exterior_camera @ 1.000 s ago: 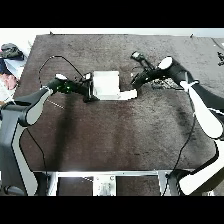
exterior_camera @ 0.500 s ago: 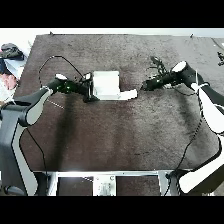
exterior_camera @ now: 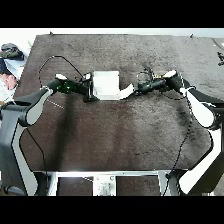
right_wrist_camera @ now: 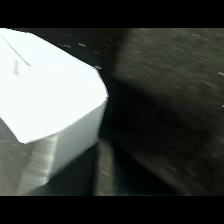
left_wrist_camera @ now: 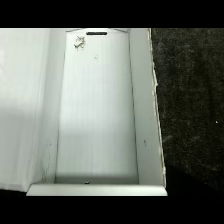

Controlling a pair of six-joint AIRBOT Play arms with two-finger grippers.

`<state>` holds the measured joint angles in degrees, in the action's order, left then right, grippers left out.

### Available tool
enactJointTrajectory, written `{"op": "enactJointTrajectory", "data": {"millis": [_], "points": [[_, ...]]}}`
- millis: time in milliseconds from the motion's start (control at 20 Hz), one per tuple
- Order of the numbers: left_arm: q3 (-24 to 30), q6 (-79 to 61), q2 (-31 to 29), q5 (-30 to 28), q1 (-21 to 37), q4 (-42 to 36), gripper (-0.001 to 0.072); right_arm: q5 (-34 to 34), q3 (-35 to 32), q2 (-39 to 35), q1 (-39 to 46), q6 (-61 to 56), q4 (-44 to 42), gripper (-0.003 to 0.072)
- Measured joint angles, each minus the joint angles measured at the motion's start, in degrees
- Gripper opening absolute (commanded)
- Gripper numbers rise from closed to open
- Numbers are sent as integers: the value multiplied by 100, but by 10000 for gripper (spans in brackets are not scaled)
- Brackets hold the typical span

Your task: Fold the box and place the chain.

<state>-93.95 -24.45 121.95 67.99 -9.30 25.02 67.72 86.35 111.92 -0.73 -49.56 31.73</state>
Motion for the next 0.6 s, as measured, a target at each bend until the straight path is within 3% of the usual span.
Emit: {"op": "enactJointTrajectory", "data": {"millis": [350,600], "points": [[0,0,0,-2,0,0,349,155,271,31,-363,98,-531,476],[0,0,0,-2,0,-2,348,168,673,31,-605,-452,-76,475]]}}
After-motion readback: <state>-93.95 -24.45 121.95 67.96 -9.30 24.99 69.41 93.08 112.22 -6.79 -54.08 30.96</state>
